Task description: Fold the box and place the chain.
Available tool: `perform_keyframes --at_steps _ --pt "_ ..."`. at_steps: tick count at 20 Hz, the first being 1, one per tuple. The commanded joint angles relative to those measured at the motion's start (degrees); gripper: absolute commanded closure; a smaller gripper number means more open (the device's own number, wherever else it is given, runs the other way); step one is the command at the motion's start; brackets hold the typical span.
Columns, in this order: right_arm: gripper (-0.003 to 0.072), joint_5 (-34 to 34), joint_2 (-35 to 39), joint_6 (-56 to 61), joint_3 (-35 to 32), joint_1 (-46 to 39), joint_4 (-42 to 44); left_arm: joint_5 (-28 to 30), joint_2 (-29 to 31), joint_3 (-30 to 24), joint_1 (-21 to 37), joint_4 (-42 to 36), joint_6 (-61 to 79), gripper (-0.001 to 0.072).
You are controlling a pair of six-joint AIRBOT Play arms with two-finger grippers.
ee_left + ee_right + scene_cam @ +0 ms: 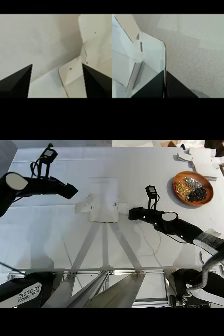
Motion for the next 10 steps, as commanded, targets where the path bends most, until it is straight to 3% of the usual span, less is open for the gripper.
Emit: perform_keyframes --at_steps 1,4,10 --pt "0.0675 0.02 -0.04 0.0 0.0 0.07 0.0 -13.75 -10.69 9.57 2.34 -10.54 13.25 0.0014" --pt "0.0675 0.02 -0.04 0.0 0.0 0.07 0.02 -20.33 -17.97 15.54 3.43 -15.3 21.77 0.0015" --pt "0.0675 0.02 -0.04 0.0 0.0 0.07 0.0 -20.55 -25.46 16.81 3.13 -25.2 28.55 0.0015"
